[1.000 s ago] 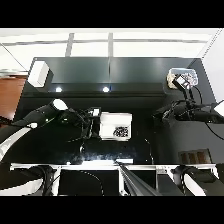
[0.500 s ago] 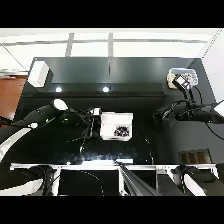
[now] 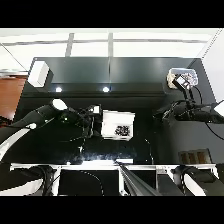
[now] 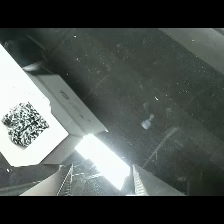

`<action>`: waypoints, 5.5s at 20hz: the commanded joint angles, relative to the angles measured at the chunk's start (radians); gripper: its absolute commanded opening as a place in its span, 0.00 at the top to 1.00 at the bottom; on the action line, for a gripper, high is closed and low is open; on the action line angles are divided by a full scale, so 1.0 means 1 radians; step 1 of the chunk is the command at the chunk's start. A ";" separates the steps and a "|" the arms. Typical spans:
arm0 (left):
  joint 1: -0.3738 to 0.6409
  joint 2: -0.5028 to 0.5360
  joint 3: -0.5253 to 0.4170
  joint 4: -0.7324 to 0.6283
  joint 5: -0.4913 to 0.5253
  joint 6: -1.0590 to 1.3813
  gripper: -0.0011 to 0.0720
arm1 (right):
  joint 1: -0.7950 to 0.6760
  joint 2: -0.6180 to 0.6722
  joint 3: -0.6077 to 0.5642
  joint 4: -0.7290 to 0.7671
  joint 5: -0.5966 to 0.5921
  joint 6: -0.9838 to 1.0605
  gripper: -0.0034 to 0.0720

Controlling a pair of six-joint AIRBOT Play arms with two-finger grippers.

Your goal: Fold the box and place the chain.

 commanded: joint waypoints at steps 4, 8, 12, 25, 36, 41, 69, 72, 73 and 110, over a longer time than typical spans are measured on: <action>-0.080 -0.002 0.000 -0.002 0.077 -0.041 0.02 | 0.001 0.000 0.000 0.000 0.000 0.010 0.38; -0.114 -0.003 0.001 -0.008 0.148 -0.108 0.02 | 0.001 0.000 0.000 0.000 0.000 0.011 0.38; -0.114 -0.003 0.001 -0.008 0.148 -0.108 0.02 | 0.001 0.000 0.000 0.000 0.000 0.011 0.38; -0.128 -0.008 0.000 -0.007 0.147 -0.084 0.51 | 0.001 0.000 0.000 0.000 0.000 0.011 0.38; -0.129 -0.005 0.019 0.000 0.144 -0.091 0.02 | 0.001 0.000 0.000 0.000 0.001 0.011 0.38; -0.134 -0.006 0.027 -0.008 0.144 -0.090 0.02 | 0.001 0.000 0.000 0.000 0.001 0.011 0.38; -0.085 0.028 0.025 0.084 0.093 -0.156 0.50 | 0.148 -0.032 0.014 0.048 -0.236 0.232 0.02; -0.061 0.062 0.023 0.143 0.063 -0.158 0.50 | 0.209 -0.148 0.099 0.048 -0.243 0.256 0.02; -0.054 0.071 0.016 0.165 0.061 -0.158 0.50 | 0.222 -0.192 0.135 0.048 -0.243 0.258 0.02; -0.035 0.076 -0.040 0.164 0.095 -0.132 0.50 | 0.525 -0.399 0.225 -0.027 -0.060 -0.308 0.09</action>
